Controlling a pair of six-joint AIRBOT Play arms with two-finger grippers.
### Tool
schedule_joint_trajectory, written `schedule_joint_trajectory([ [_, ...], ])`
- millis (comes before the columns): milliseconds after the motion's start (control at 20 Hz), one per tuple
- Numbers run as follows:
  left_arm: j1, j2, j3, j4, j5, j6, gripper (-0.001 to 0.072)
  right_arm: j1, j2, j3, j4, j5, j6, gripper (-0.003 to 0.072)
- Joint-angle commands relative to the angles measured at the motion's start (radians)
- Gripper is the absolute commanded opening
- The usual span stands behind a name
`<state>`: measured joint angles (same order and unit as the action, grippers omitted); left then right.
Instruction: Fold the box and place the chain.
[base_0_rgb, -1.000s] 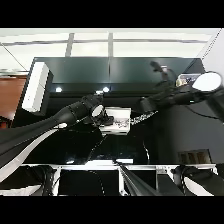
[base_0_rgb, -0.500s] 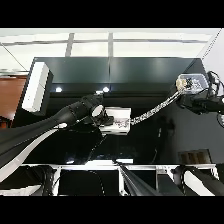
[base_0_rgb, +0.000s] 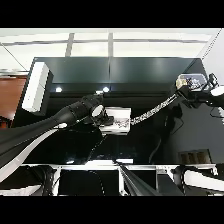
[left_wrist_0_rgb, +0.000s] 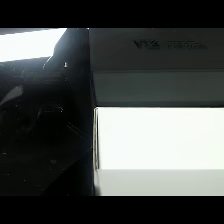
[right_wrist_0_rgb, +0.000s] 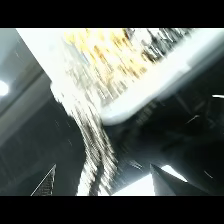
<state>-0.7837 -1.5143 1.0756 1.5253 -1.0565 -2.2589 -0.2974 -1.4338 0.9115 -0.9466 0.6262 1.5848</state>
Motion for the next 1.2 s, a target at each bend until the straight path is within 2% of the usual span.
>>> schedule_joint_trajectory([
  [0,0.001,0.000,0.000,0.000,0.000,0.000,0.0033,0.027,-0.096,0.074,0.038,-0.008,0.035,0.0706],
  [50,0.001,0.000,0.000,0.000,0.000,0.000,0.0033,0.034,-0.110,0.085,0.038,-0.012,0.035,0.0705],
  [100,0.001,0.000,0.000,0.000,0.000,0.000,0.0032,0.043,-0.117,0.091,0.041,-0.024,0.035,0.0585],
  [150,0.001,0.000,0.000,0.000,0.000,0.000,0.0032,0.050,-0.117,0.093,0.042,-0.036,0.035,0.0435],
  [250,0.001,0.000,0.000,0.000,0.000,0.000,0.0032,0.049,-0.115,0.100,0.037,-0.006,0.021,0.0036],
  [350,0.001,0.000,0.000,0.000,0.000,0.000,0.0032,0.048,-0.104,0.103,0.030,0.045,-0.001,0.0022],
  [500,0.001,0.000,0.000,0.000,0.000,0.000,0.0033,0.048,-0.016,0.103,0.031,0.140,-0.171,0.0021],
  [650,0.001,0.000,0.000,0.000,0.000,0.000,0.0033,0.048,0.172,0.104,0.031,0.238,-0.267,0.0020],
  [950,0.001,0.000,0.000,0.000,0.000,0.000,0.0033,0.048,0.576,0.104,0.043,0.376,-0.284,0.0018],
  [1150,0.001,0.000,0.000,0.000,0.000,0.000,0.0032,0.050,0.687,0.104,0.178,0.538,-0.302,0.0019],
])
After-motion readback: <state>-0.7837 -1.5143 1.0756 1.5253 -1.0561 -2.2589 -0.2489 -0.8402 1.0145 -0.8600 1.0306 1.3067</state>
